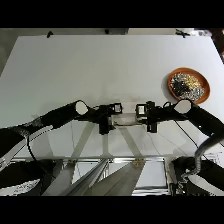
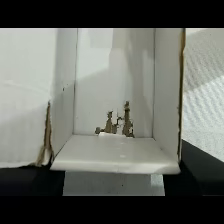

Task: Fold the box and place the chain.

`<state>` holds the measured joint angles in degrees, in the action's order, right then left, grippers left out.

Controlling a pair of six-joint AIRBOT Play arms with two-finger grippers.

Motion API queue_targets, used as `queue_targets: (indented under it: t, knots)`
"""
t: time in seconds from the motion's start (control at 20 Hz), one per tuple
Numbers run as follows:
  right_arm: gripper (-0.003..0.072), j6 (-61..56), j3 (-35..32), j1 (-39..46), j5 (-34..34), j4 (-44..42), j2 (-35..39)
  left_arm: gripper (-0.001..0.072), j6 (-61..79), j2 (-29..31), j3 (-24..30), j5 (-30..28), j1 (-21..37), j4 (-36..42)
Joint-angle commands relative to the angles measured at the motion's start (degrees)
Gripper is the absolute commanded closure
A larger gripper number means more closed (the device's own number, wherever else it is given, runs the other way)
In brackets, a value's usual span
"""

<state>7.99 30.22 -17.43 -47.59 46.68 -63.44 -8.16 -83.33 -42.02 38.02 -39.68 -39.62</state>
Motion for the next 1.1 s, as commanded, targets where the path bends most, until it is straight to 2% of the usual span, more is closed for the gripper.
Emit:
queue_targets:
  t: [0.0,0.2,0.35,0.4,0.45,0.5,0.6,0.7,0.85,0.95,1.05]
  knots:
    - [0.0434,-0.70,-0.04,-0.79,0.74,-0.26,-1.11,0.0574,0.00,-0.02,0.02,-0.02,-0.04,-0.04]
    - [0.0293,-2.03,-0.04,-0.79,0.52,0.07,-2.21,0.0574,0.00,-0.02,0.02,-0.02,-0.04,-0.04]
    - [0.0278,-2.16,-0.04,-0.79,0.52,0.07,-2.43,0.0574,0.00,-0.02,0.02,-0.02,-0.04,-0.02]
    - [0.0301,-2.19,-0.04,-0.79,0.52,0.07,-2.43,0.0574,0.00,0.00,0.02,0.00,-0.04,-0.02]
    - [0.0370,-2.19,-0.04,-0.76,0.50,0.07,-2.43,0.0574,0.00,-0.02,0.02,0.00,-0.04,-0.02]
    - [0.0491,-2.21,-0.04,-0.76,0.35,0.07,-2.40,0.0574,0.00,-0.02,0.02,-0.02,-0.04,-0.02]
    - [0.0656,-2.38,-0.04,-0.76,0.04,0.15,-2.40,0.0574,0.00,-0.02,0.02,-0.02,-0.04,-0.04]
    - [0.0664,-5.90,-0.04,-0.76,0.09,2.86,-2.40,0.0574,0.00,-0.02,0.02,-0.02,-0.04,-0.04]
    - [0.0663,-16.92,-0.02,-0.76,-0.02,12.46,-1.64,0.0574,0.00,-0.02,0.02,-0.02,-0.04,-0.02]
    - [0.0655,-23.74,-0.02,-0.68,-0.33,18.69,0.74,0.0574,0.00,-0.02,0.02,-0.02,-0.04,-0.02]
    - [0.0655,-26.12,-0.02,0.42,-1.18,19.56,4.48,0.0574,0.00,-0.02,0.02,0.00,-0.04,-0.02]
